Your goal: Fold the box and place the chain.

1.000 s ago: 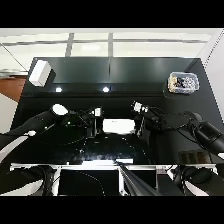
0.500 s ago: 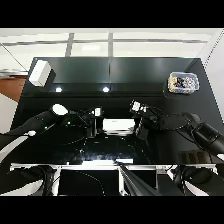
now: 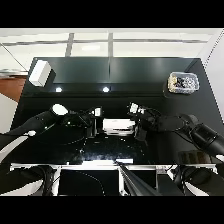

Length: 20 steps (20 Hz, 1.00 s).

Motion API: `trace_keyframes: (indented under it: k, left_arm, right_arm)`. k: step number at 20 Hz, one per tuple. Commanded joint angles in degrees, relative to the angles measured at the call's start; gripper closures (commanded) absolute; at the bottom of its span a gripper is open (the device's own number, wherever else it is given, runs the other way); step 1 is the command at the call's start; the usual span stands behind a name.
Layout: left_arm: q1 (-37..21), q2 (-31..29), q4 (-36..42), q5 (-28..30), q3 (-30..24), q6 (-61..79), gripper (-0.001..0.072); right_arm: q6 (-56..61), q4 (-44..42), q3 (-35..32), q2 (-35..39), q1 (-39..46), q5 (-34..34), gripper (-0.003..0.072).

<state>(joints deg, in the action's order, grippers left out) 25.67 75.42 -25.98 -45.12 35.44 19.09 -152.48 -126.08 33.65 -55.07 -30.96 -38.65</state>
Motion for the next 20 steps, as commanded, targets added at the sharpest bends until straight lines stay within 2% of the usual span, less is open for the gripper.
trace_keyframes:
  k: [1,19,20]
  left_arm:
    - [0.00,0.04,-0.44,0.02,0.00,-0.02,0.0370]
    - [0.02,0.04,-0.44,0.02,0.00,-0.02,0.0370]
    - [0.02,0.04,-0.44,0.02,0.00,-0.02,0.0370]
  right_arm:
    - [1.42,0.09,0.00,-0.46,-0.70,-0.09,0.0394]
    - [1.40,0.79,0.00,-1.51,-0.70,-0.09,0.0382]
    - [1.40,0.79,0.00,-1.51,-0.70,-0.04,0.0300]
